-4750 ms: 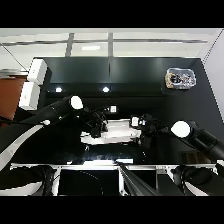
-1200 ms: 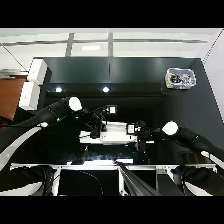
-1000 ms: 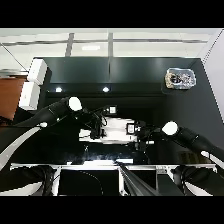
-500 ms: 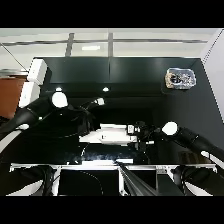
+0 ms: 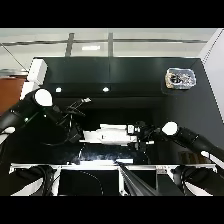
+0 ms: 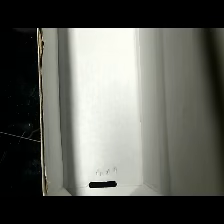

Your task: Fold the box and place the chain.

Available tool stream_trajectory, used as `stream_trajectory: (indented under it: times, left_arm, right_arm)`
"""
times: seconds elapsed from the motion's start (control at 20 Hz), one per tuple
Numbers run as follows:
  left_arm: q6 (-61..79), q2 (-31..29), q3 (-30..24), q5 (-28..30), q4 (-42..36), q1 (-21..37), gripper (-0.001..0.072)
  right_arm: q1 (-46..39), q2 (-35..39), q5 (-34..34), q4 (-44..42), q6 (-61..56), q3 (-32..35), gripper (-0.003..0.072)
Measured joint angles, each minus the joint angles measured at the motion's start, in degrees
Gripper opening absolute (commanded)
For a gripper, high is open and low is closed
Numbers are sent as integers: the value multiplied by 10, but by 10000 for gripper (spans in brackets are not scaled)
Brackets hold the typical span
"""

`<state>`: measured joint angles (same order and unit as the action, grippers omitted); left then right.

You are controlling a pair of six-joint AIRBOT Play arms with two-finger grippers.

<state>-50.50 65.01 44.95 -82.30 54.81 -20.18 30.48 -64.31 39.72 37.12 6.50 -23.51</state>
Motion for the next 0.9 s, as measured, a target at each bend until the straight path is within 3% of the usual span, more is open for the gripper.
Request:
stream_trajectory:
  times: [0.25,0.5,0.7,0.9]
  left_arm:
    - [-6,-49,-98,141,-179,-10,27]
    - [75,-60,-175,321,-386,-58,28]
    - [116,-53,-192,450,-451,-75,30]
    - [142,-36,-196,504,-472,-80,28]
  right_arm:
    - [0,0,-2,0,0,0,477]
    - [0,0,-3,0,0,0,477]
    - [0,0,-3,0,0,0,477]
    - [0,0,-3,0,0,0,477]
